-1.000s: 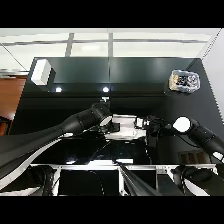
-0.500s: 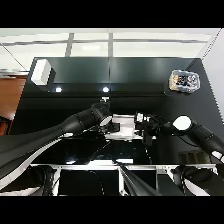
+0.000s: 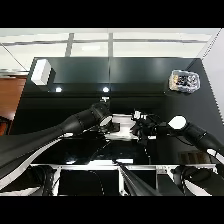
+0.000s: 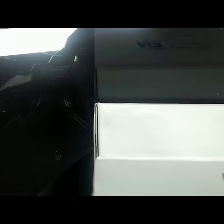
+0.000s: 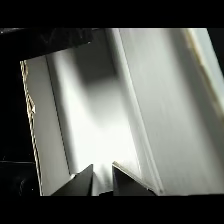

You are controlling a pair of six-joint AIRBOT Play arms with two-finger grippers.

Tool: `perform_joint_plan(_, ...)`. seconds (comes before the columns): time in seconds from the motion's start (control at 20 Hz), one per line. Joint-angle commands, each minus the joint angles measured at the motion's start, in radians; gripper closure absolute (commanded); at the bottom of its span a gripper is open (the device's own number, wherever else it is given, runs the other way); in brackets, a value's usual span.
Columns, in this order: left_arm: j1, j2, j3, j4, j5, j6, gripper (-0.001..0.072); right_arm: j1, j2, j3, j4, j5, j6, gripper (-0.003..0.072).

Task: Fold the box and place the chain.

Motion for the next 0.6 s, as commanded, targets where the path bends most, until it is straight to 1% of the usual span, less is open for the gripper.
perform_joint_plan(0.0, 0.0, 0.0, 0.0, 0.0, 0.001, 0.001, 0.0682, 0.002, -0.003, 0.0, 0.007, -0.009, 0.003, 0.0347)
perform_joint_plan(0.05, 0.0, 0.0, 0.0, 0.0, 0.002, 0.001, 0.0682, 0.002, -0.003, 0.0, 0.007, -0.009, 0.003, 0.0348)
perform_joint_plan(0.1, 0.0, 0.0, 0.0, 0.0, 0.002, 0.001, 0.0682, 0.002, -0.003, 0.0, 0.007, -0.007, 0.003, 0.0463)
perform_joint_plan(0.15, 0.0, 0.0, 0.0, -0.001, 0.001, 0.001, 0.0681, 0.002, -0.003, 0.0, 0.007, -0.005, 0.008, 0.0525)
perform_joint_plan(0.2, 0.0, 0.0, 0.0, -0.001, 0.0, 0.001, 0.0682, 0.002, -0.003, 0.0, 0.009, -0.006, 0.019, 0.0423)
perform_joint_plan(0.25, 0.0, 0.0, 0.0, -0.002, 0.0, 0.001, 0.0681, 0.002, -0.003, 0.0, 0.01, -0.005, 0.026, 0.0361)
perform_joint_plan(0.35, 0.0, 0.0, 0.0, -0.002, 0.0, 0.001, 0.0682, 0.002, -0.003, 0.0, 0.01, -0.002, 0.057, 0.0621)
perform_joint_plan(0.4, 0.0, 0.0, 0.0, -0.002, 0.0, 0.001, 0.0682, 0.001, -0.002, 0.001, 0.005, -0.002, 0.107, 0.067)
perform_joint_plan(0.45, 0.0, 0.0, 0.0, -0.002, 0.0, 0.001, 0.0682, 0.0, 0.0, 0.001, 0.003, -0.001, 0.195, 0.067)
perform_joint_plan(0.5, 0.0, 0.0, 0.0, -0.002, 0.0, 0.001, 0.0682, -0.009, 0.006, 0.01, -0.005, 0.032, 0.297, 0.067)
perform_joint_plan(0.55, 0.0, 0.0, 0.0, -0.002, 0.0, 0.001, 0.0682, -0.028, 0.014, 0.03, -0.036, 0.108, 0.372, 0.067)
